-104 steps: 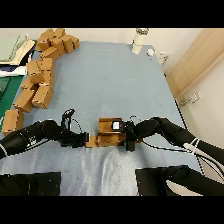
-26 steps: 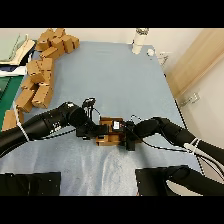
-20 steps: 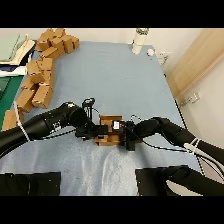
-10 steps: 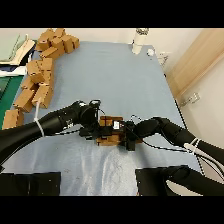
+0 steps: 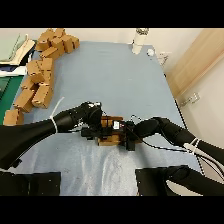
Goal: Fold the box.
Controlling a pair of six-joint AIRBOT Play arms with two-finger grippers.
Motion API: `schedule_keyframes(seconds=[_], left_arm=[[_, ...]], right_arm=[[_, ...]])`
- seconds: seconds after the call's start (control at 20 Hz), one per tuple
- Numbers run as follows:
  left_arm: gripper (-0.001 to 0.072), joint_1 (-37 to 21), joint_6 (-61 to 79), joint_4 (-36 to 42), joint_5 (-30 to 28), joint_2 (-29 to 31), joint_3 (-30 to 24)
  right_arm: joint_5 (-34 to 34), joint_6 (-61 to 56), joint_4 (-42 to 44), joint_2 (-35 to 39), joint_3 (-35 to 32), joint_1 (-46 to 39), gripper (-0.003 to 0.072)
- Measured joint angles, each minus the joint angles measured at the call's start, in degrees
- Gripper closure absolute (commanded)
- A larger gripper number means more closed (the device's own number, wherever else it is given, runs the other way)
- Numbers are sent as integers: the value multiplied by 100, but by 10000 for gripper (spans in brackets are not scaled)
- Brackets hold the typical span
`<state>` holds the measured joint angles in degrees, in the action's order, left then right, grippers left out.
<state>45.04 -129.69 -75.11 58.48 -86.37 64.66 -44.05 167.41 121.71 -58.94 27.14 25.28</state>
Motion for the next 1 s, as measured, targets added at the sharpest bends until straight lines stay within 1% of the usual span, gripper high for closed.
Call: schedule_keyframes(seconds=[0.05,0.1,0.2,0.25,0.3,0.35,0.45,0.5,0.55,0.95,1.0], left_arm=[[287,7,-24,-20,2,-59,55],[310,11,-37,-52,2,-98,101],[312,22,-50,-92,20,-157,162],[376,37,-57,-103,20,-186,184],[542,39,-63,-116,37,-212,197],[608,50,-66,-129,74,-236,208],[609,79,-81,-190,162,-260,221],[645,96,-92,-225,168,-271,225],[699,120,-133,-254,179,-282,229],[694,205,-234,-391,208,-291,238],[466,208,-232,-385,208,-291,238]], right_arm=[[0,0,0,0,2,0,284],[0,0,0,0,0,0,284],[0,0,0,0,0,0,284],[0,-2,0,0,0,0,284],[-2,-2,0,0,0,0,284],[0,0,0,0,0,0,284],[0,-4,0,0,0,0,284],[0,-2,0,0,0,0,284],[0,-2,0,0,0,0,284],[-17,-2,2,0,2,0,284],[-15,0,0,0,2,0,284]])
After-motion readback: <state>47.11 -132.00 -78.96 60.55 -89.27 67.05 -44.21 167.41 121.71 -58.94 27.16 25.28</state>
